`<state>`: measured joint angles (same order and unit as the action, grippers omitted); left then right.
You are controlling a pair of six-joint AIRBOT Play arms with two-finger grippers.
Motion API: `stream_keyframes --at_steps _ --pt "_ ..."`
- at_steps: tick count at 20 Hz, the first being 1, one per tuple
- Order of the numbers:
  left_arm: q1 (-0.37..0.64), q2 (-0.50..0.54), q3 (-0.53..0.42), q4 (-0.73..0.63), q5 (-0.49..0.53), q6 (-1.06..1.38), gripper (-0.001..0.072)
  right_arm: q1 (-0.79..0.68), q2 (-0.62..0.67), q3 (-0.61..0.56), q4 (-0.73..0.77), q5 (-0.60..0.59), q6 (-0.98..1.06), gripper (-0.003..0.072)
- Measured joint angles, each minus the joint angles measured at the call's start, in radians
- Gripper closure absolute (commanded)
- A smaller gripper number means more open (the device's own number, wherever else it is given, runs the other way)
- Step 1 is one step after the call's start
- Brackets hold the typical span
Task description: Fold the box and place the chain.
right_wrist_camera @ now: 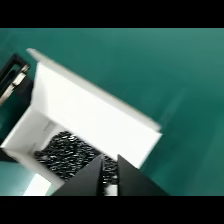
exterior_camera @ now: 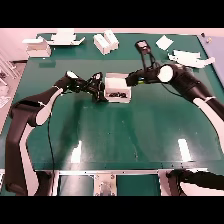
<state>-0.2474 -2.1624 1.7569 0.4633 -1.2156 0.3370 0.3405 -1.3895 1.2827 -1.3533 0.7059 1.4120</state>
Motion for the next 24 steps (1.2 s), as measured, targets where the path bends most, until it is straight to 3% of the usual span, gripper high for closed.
stream_keyframes --at_steps 5,11,19,24 --pt "0.000 0.000 0.000 0.000 0.000 0.000 0.0305 -0.148 0.013 -0.001 0.056 -0.006 -0.070 0.0685" --pt "0.000 0.000 0.000 0.000 0.000 0.000 0.0305 -0.266 -0.087 0.003 0.360 -0.009 -0.333 0.0685" --pt "0.000 0.000 0.000 0.000 0.000 0.000 0.0305 -0.291 -0.275 0.092 0.689 0.026 -0.549 0.0685" --pt "0.000 0.000 0.000 0.000 0.000 0.000 0.0305 -0.262 -0.350 0.149 0.766 0.112 -0.594 0.0684"
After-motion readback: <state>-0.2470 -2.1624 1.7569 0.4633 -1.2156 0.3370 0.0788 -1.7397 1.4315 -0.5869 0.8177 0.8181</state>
